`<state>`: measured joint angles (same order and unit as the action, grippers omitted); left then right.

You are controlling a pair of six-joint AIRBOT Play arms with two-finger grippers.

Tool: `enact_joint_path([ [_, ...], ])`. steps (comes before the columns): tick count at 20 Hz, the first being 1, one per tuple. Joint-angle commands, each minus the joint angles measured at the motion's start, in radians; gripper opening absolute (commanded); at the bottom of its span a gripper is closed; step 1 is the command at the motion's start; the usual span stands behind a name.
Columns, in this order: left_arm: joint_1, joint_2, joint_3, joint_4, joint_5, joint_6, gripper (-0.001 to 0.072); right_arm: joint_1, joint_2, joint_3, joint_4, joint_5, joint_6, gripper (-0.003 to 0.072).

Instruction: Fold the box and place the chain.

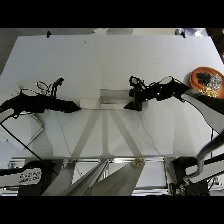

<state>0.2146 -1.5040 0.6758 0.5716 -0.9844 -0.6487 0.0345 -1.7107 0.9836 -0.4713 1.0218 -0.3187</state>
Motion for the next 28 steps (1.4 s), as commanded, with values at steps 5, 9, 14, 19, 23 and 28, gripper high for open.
enact_joint_path([
  [5,-0.004,-0.006,0.0,-0.135,0.048,0.066,0.0,0.0,0.0,0.001,0.0,0.0,0.0,0.045],
  [9,0.022,0.054,0.001,-0.016,0.125,0.012,-0.0002,0.0,0.0,0.001,0.004,0.004,0.0,0.045],
  [14,0.069,0.112,0.0,-0.016,0.08,-0.005,-0.0002,-0.003,0.001,0.001,0.001,0.01,0.0,0.045],
  [19,0.039,0.11,0.0,-0.008,0.074,0.001,-0.0002,-0.003,0.001,0.001,0.001,0.01,0.0,0.045],
  [23,0.013,0.107,0.0,-0.014,0.063,0.001,-0.0002,-0.003,0.001,0.001,0.001,0.01,0.0,0.045],
  [28,0.004,0.107,0.0,-0.016,0.016,0.001,-0.0002,-0.003,0.001,0.001,0.001,0.01,0.0,0.045],
])
